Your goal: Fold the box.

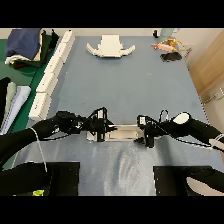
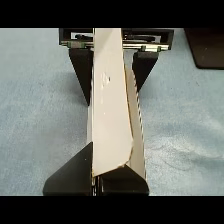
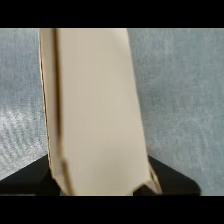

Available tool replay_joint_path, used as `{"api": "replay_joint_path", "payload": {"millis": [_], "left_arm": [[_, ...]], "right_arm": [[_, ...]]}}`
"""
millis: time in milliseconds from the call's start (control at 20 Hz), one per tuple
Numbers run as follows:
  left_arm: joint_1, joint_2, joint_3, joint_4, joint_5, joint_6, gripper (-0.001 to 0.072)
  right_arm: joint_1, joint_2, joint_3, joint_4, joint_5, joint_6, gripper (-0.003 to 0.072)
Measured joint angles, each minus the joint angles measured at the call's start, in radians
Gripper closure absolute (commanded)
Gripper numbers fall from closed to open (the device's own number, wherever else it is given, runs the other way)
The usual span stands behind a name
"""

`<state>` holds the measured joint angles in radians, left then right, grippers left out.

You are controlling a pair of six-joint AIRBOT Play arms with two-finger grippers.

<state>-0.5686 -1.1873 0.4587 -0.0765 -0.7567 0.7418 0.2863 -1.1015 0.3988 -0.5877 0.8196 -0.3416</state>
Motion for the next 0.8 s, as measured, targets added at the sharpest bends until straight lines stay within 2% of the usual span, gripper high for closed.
{"api": "replay_joint_path", "payload": {"millis": [150, 200, 250, 500, 550, 600, 700, 800], "left_arm": [[0.0, 0.0, 0.0, -0.003, 0.007, -0.017, 0.0682], [0.001, 0.0, 0.0, -0.003, 0.01, -0.02, 0.0462], [0.001, 0.0, 0.0, -0.003, 0.014, -0.024, 0.0301], [0.002, 0.005, 0.0, -0.016, 0.044, -0.071, 0.0295], [0.002, 0.013, 0.0, -0.016, 0.061, -0.093, 0.0222], [0.002, 0.026, 0.0, -0.004, 0.082, -0.133, 0.0062], [0.002, 0.071, 0.0, 0.075, 0.119, -0.299, 0.0048], [0.002, 0.139, 0.0, 0.249, 0.13, -0.565, 0.0049]], "right_arm": [[0.0, 0.0, 0.0, 0.0, 0.0, 0.0, 0.0167], [0.0, 0.0, 0.0, 0.0, 0.0, 0.0, 0.0166], [0.0, 0.0, 0.0, 0.0, 0.0, 0.0, 0.0166], [0.0, 0.0, 0.0, 0.0, 0.0, 0.0, 0.0167], [0.0, 0.0, 0.0, 0.0, 0.0, 0.0, 0.0167], [0.0, 0.0, 0.0, 0.0, 0.0, 0.0, 0.0167], [0.0, 0.0, 0.0, 0.0, 0.0, 0.0, 0.0166], [0.0, 0.0, 0.0, 0.0, 0.0, 0.0, 0.0167]]}}
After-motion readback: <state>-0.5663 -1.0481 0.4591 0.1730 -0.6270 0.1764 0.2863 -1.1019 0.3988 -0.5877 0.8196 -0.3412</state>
